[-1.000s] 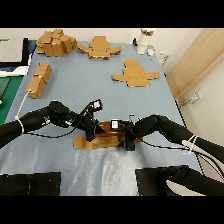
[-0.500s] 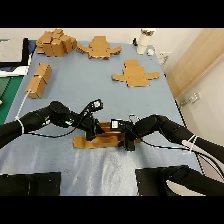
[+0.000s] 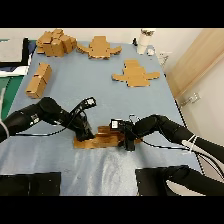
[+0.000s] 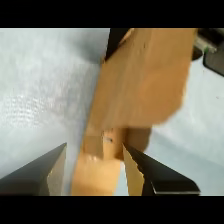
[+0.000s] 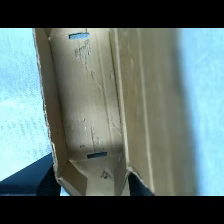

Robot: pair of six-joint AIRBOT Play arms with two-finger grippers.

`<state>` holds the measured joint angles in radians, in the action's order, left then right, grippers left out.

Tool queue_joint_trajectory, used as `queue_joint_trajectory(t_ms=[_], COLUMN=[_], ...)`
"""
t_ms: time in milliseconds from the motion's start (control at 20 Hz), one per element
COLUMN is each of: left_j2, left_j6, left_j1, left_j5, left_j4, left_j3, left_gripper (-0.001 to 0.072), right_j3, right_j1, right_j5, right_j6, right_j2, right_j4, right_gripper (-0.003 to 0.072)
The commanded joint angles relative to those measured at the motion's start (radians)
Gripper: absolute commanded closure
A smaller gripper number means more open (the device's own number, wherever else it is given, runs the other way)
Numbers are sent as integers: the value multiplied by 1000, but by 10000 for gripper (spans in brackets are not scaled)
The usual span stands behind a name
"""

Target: Fold the box.

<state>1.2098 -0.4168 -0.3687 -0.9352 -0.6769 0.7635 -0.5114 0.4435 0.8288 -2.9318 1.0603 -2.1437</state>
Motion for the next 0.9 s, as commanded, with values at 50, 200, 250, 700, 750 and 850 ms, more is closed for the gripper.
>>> queue_joint_trajectory(t_ms=[50,200,250,700,750,850], left_j2=[-62,-62,-61,-18,-5,33], left_j6=[-487,-631,-632,-658,-658,-658], left_j1=[-3,-95,-121,-137,-135,-135], left_j5=[-337,-261,-179,225,251,293], left_j4=[-117,77,164,277,272,254], left_j3=[0,0,2,40,40,44], left_gripper=[698,697,698,697,698,698], right_j3=[0,0,0,0,0,0], right_j1=[0,0,0,0,0,0], right_j5=[0,1,1,0,0,0], right_j6=[0,0,0,0,0,0], right_j2=[0,0,0,0,0,0], right_j4=[1,1,1,1,1,1], right_gripper=[185,185,185,185,185,185])
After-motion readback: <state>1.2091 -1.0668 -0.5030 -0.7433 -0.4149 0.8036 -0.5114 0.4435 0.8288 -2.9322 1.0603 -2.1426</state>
